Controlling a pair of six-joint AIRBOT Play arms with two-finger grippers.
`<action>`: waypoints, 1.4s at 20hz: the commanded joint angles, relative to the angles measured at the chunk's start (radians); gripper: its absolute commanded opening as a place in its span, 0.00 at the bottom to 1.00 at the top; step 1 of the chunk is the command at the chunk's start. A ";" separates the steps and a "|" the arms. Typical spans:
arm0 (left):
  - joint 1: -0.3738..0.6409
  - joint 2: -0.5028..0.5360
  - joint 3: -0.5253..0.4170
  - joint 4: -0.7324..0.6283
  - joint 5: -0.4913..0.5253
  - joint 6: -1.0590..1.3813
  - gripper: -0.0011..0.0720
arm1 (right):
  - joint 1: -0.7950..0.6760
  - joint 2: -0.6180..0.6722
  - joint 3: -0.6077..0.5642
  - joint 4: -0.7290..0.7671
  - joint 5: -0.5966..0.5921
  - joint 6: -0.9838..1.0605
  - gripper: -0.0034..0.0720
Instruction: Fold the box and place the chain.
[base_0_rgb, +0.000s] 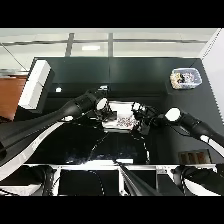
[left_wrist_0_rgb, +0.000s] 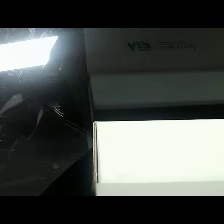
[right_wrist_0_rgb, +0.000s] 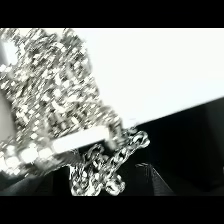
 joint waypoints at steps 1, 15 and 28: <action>0.001 -0.001 0.001 0.000 0.000 0.000 0.06 | 0.008 -0.014 0.000 0.004 -0.029 0.002 0.71; 0.001 -0.001 0.001 0.000 0.000 0.000 0.06 | -0.213 0.197 0.138 0.026 0.386 0.481 0.07; 0.001 -0.001 0.001 0.000 0.001 0.000 0.06 | -0.073 0.122 0.266 0.287 0.436 0.561 0.08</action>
